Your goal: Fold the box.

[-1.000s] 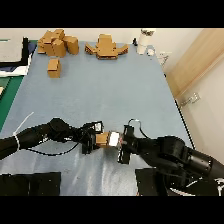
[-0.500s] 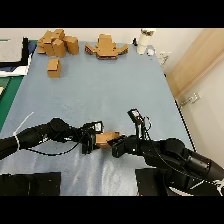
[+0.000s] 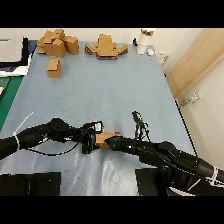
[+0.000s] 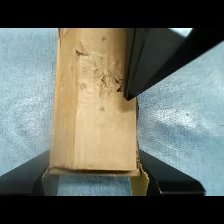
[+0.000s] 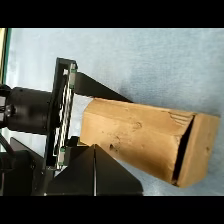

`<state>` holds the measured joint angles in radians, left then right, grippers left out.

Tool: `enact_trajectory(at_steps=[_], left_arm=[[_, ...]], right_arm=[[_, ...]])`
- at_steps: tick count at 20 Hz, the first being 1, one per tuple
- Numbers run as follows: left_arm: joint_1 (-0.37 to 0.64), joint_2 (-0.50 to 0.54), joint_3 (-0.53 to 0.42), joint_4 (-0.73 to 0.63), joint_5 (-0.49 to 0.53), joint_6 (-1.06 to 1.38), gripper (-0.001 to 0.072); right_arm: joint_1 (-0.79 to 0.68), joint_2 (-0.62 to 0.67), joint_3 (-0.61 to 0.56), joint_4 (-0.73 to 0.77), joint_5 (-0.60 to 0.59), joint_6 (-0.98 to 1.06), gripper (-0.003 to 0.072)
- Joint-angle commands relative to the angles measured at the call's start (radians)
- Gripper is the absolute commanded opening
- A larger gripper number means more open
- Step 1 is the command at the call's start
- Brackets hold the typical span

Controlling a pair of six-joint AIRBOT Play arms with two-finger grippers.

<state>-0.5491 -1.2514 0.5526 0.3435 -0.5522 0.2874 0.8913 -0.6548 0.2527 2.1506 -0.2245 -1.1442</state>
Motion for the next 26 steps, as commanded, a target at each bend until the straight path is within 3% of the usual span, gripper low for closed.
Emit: enact_trajectory(at_steps=[1,26], left_arm=[[0.000,0.000,0.001,0.000,0.000,0.000,0.0446],[0.000,0.000,0.001,0.000,0.000,0.000,0.0446]], right_arm=[[0.001,-0.013,-0.005,0.015,0.018,0.003,0.0000],[0.002,-0.024,-0.034,0.019,0.014,0.003,0.0000]])
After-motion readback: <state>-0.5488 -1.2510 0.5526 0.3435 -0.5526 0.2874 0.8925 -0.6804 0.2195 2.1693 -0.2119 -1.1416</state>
